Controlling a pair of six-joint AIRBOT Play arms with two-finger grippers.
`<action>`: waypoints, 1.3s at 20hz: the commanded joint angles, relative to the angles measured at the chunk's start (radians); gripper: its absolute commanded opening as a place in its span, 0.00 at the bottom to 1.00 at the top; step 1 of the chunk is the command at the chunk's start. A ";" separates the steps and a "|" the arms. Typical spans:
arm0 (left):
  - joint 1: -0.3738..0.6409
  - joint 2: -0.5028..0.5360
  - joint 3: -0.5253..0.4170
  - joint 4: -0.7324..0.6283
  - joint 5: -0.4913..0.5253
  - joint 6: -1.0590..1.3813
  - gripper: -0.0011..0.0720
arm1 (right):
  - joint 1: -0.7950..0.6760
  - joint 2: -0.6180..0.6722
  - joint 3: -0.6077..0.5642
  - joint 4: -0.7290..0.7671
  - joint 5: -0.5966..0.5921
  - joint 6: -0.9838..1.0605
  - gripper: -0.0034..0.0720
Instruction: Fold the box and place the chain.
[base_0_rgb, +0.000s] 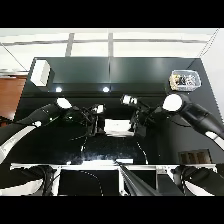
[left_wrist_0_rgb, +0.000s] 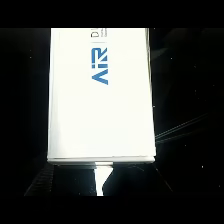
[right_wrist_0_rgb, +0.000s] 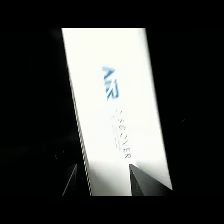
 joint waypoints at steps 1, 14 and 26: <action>0.000 -0.001 0.001 0.000 0.000 0.002 0.41 | -0.046 0.076 0.006 0.021 0.059 0.361 0.28; 0.000 -0.001 0.001 0.000 0.000 0.002 0.41 | -0.073 -0.102 -0.150 0.381 -0.113 0.478 0.06; 0.000 0.000 0.001 -0.001 -0.008 0.001 0.41 | -0.080 -0.110 -0.103 0.333 -0.046 0.481 0.06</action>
